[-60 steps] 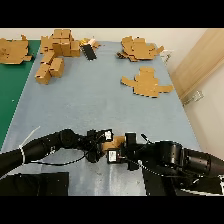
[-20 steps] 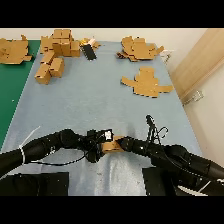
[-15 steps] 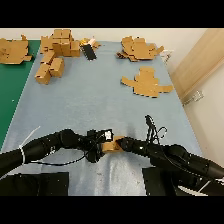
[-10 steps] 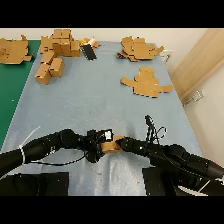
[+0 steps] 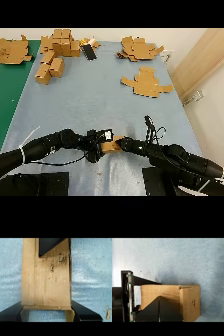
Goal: Fold the box.
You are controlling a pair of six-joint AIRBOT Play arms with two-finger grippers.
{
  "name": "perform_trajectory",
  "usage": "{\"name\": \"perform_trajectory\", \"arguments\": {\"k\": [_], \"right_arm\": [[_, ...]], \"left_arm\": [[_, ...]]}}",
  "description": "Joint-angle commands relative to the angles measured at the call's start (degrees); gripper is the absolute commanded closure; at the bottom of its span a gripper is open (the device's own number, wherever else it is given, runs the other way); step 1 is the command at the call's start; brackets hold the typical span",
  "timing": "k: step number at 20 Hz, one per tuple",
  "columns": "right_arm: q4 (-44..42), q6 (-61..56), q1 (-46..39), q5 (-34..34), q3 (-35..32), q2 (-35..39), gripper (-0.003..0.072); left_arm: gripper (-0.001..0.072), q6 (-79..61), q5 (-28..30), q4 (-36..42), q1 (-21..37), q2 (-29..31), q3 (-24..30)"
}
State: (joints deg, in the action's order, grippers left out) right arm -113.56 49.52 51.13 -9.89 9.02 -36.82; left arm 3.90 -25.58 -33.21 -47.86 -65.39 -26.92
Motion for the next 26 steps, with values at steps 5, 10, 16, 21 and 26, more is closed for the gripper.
{"name": "perform_trajectory", "arguments": {"k": [5, 10, 16, 21, 26], "right_arm": [[4.1, 0.0, 0.0, -0.1, 1.3, 2.7, 0.0685], [11.7, -0.1, -3.2, -5.5, 1.9, 10.1, 0.0685], [12.9, -3.0, -12.0, -6.8, 1.9, 12.2, 0.0685], [12.7, -4.8, -15.1, -6.5, 2.0, 12.1, 0.0685], [12.7, -6.7, -15.1, -6.5, 2.0, 12.1, 0.0685]], "left_arm": [[0.0182, 0.0, 0.0, 0.0, 0.0, 0.0, 0.0], [0.0183, 0.0, 0.0, 0.0, 0.0, 0.0, 0.0], [0.0183, 0.0, 0.0, 0.0, 0.0, 0.0, 0.0], [0.0183, 0.0, 0.1, 0.0, 0.0, 0.0, 0.0], [0.0183, 0.0, 0.1, 0.0, 0.0, 0.0, 0.0]]}}
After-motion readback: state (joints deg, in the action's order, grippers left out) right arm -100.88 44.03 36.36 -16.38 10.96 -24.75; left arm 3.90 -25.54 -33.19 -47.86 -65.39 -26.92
